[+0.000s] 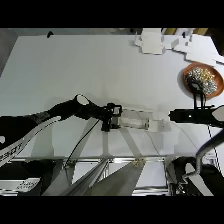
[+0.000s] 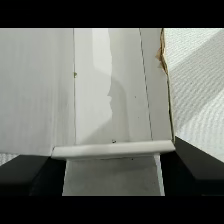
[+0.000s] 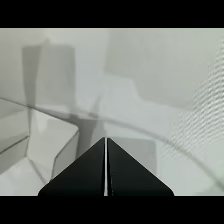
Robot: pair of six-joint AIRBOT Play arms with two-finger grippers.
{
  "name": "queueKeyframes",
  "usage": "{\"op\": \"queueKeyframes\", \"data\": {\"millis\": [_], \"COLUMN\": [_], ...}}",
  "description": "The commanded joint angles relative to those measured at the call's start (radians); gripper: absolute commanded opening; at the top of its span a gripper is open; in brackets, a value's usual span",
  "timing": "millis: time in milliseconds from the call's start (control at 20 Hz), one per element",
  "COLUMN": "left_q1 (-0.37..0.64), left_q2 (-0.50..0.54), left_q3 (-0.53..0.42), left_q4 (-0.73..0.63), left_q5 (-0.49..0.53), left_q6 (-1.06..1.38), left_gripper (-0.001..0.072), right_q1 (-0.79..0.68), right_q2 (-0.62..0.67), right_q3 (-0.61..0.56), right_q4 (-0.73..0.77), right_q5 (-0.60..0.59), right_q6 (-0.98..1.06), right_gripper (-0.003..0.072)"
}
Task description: Fold the box and place the chain.
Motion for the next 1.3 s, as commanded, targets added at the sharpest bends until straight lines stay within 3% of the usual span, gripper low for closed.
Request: {"op": "queueKeyframes", "data": {"millis": [0,250,450,600,1050,1100,1250], "left_q1": [0.0,0.0,0.0,0.0,0.0,0.0,0.0], "left_q2": [0.0,0.0,0.0,0.0,0.0,0.0,0.0], "left_q3": [0.001,0.001,0.001,0.001,0.001,0.001,0.001], "left_q4": [0.0,0.0,0.0,0.0,0.0,0.0,0.0], "left_q5": [0.0,0.0,0.0,0.0,0.0,0.0,0.0], "left_q6": [0.0,0.0,0.0,0.0,0.0,0.0,0.0], "left_gripper": [0.0136,0.0136,0.0136,0.0136,0.0136,0.0136,0.0136], "right_q1": [-0.014,-0.011,0.065,0.11,0.113,0.113,0.113], "right_q2": [-0.107,-0.15,-0.192,-0.198,-0.088,-0.063,0.0], "right_q3": [-0.018,-0.089,-0.104,-0.104,-0.104,-0.104,-0.104], "right_q4": [-0.005,0.142,0.161,0.271,0.304,0.304,0.304], "right_q5": [0.031,0.035,-0.012,-0.014,0.015,0.013,0.016], "right_q6": [0.126,0.063,0.048,-0.021,-0.038,-0.038,-0.032], "right_gripper": [0.0022,0.0022,0.0021,0.0021,0.0027,0.0064,0.0073]}}
